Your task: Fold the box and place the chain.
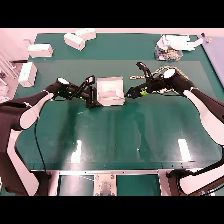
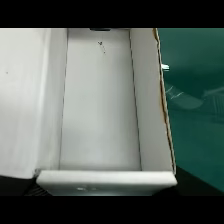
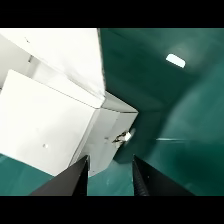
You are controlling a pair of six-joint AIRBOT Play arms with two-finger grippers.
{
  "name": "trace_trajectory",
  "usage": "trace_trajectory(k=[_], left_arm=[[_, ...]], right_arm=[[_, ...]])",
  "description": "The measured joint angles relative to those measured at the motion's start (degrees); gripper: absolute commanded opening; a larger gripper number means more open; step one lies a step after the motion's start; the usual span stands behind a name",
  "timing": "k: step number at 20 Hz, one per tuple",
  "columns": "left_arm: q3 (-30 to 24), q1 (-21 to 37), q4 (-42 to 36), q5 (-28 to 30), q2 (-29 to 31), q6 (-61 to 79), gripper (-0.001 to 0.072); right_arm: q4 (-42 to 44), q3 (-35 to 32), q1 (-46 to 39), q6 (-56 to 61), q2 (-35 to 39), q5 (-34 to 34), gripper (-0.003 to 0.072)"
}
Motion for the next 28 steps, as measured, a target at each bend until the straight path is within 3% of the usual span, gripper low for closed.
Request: trace_trajectory(k=[28], left_arm=[[0.0,0.1,0.0,0.1,0.0,0.0,0.0629]], right_arm=[[2.6,1.3,3.2,4.2,-0.8,-1.1,0.0348]])
